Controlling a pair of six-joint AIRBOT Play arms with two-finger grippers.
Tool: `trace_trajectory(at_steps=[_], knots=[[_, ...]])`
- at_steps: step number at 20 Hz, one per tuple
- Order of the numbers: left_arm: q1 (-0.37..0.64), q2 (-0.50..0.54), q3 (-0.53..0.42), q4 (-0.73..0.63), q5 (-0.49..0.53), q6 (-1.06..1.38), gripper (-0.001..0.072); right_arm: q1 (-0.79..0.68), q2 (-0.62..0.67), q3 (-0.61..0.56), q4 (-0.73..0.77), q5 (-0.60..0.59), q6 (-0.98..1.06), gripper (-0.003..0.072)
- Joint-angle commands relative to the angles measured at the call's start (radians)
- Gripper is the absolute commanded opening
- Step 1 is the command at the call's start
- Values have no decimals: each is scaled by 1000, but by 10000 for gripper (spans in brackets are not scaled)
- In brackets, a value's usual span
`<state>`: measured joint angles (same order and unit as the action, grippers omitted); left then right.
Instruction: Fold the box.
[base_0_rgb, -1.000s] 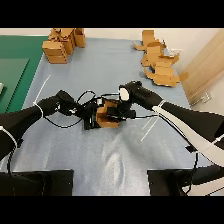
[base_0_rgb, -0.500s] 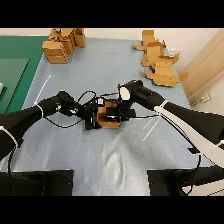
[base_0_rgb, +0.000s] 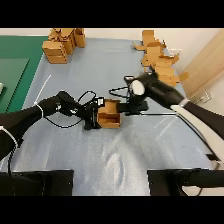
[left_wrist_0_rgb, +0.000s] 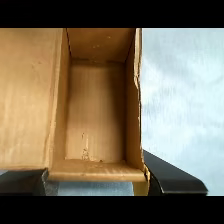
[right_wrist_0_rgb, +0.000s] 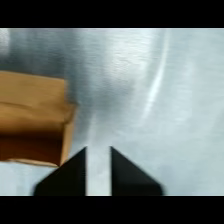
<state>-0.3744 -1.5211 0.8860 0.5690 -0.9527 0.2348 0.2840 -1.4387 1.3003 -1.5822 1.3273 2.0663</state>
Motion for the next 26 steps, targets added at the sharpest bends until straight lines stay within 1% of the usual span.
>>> trace_trajectory(at_steps=[1,2,4,5,6,7,8,9,10,11,14,16,18,22,24,26], knots=[[0,1,0,0,0,-1,104,-43,177,-105,-27,-124,-78,37],[0,1,0,0,-1,-2,104,-77,264,-177,-18,-192,-89,5],[0,1,0,0,0,-19,104,-182,424,-335,70,-306,-116,2],[0,1,0,0,0,-19,104,-257,479,-407,163,-351,-152,0],[0,1,0,0,0,-19,104,-355,509,-473,325,-396,-239,-1],[0,1,0,0,2,-19,104,-453,508,-522,524,-422,-372,-1],[0,1,0,0,2,-19,104,-552,480,-559,760,-428,-533,-1],[0,1,0,0,2,-19,104,-632,429,-570,956,-404,-664,0],[0,1,0,0,2,-19,104,-689,356,-566,1116,-371,-752,0],[0,1,0,-1,2,-19,104,-719,273,-548,1197,-338,-790,0],[0,1,0,-1,3,-19,104,-682,45,-422,1220,-308,-837,1],[0,1,0,-1,3,-19,104,-641,-60,-318,1247,-325,-855,1],[0,1,0,-1,3,-19,104,-615,-151,-212,1251,-305,-848,1],[0,1,0,-1,3,-19,104,-554,-286,-43,1249,-203,-801,1],[0,1,0,-1,3,-19,104,-512,-327,-3,1246,-174,-798,1],[0,1,0,-1,3,-19,104,-477,-346,4,1241,-152,-798,1]])
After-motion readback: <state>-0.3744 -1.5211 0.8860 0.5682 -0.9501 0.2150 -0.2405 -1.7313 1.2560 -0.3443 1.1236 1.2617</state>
